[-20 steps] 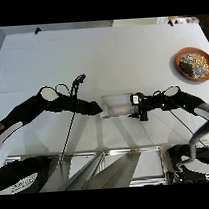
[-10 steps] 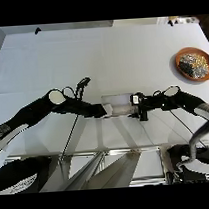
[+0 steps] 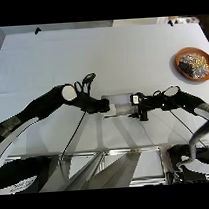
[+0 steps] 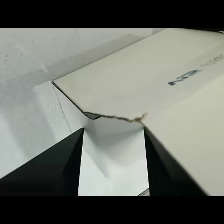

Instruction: Fold the box and place the chain.

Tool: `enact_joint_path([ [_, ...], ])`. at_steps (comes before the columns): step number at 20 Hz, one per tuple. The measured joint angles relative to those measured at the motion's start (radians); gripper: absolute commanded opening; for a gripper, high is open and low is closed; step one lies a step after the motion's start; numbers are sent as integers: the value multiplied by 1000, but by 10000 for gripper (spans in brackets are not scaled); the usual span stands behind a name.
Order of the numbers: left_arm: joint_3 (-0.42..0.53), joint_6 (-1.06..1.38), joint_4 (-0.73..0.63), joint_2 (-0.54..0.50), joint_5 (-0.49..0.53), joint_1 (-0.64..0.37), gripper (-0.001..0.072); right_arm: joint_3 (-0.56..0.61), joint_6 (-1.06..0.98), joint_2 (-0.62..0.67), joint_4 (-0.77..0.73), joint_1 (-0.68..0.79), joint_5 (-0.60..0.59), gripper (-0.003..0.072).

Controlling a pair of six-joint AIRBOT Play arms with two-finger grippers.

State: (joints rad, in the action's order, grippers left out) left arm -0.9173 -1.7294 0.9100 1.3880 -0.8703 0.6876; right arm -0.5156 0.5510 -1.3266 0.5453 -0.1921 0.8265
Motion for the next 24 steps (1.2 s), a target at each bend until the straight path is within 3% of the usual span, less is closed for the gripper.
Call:
enact_joint_path([
  [9,-123,-294,232,48,-168,48,419,0,0,0,0,0,0,335],
  [17,-176,-441,304,84,-233,81,418,0,0,0,0,0,0,335],
  [24,-315,-585,375,188,-374,129,415,0,0,0,0,0,0,335],
])
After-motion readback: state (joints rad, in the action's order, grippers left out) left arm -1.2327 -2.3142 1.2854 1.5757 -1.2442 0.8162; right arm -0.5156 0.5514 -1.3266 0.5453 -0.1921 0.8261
